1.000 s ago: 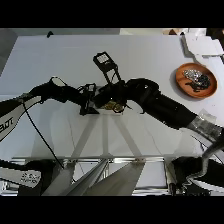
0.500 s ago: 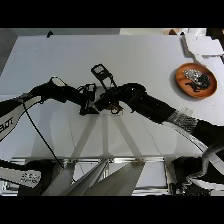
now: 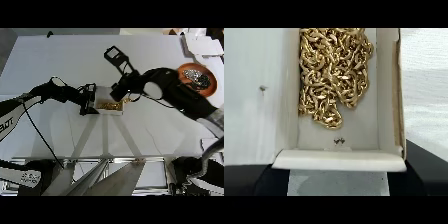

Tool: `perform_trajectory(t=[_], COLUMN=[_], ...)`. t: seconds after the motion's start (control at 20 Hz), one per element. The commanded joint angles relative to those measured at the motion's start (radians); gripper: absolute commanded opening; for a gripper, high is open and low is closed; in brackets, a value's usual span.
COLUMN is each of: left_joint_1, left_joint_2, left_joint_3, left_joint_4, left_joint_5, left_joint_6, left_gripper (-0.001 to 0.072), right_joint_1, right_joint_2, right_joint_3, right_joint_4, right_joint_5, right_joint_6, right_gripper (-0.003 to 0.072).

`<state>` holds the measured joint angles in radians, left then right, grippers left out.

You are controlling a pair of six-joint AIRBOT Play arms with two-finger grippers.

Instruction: Fold the box and place the chain.

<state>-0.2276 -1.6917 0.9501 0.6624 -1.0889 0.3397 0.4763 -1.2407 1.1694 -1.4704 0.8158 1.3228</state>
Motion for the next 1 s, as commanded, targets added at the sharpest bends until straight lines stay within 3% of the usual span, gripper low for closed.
perform_trajectory(t=[0.0, 0.2, 0.35, 0.45, 0.65, 0.8, 0.95], left_joint_1=[0.0, 0.0, 0.0, 0.0, 0.0, 0.0, 0.0], left_joint_2=[0.001, 0.001, 0.001, 0.001, 0.001, 0.001, 0.001], left_joint_3=[0.0, 0.0, 0.0, 0.0, 0.0, 0.0, 0.0], left_joint_4=[0.0, 0.0, 0.0, 0.0, 0.0, 0.0, 0.0], left_joint_5=[0.0, 0.0, 0.0, 0.0, 0.0, 0.0, 0.0], left_joint_6=[0.0, 0.0, 0.0, 0.0, 0.0, 0.0, 0.0], left_gripper=[0.0275, 0.0275, 0.0275, 0.0275, 0.0275, 0.0275, 0.0275], right_joint_1=[-0.158, -0.362, -0.428, -0.428, -0.428, -0.415, -0.398], right_joint_2=[0.06, 0.024, -0.074, -0.164, -0.31, -0.369, -0.409], right_joint_3=[-0.002, -0.086, -0.129, -0.129, -0.129, -0.129, -0.129], right_joint_4=[0.164, 0.386, 0.501, 0.565, 0.767, 0.829, 0.828], right_joint_5=[0.19, 0.2, 0.197, 0.175, 0.154, 0.153, 0.128], right_joint_6=[-0.377, -0.851, -1.18, -1.352, -1.68, -1.859, -1.881], right_gripper=[0.0335, 0.0336, 0.0347, 0.0499, 0.0529, 0.0528, 0.0528])
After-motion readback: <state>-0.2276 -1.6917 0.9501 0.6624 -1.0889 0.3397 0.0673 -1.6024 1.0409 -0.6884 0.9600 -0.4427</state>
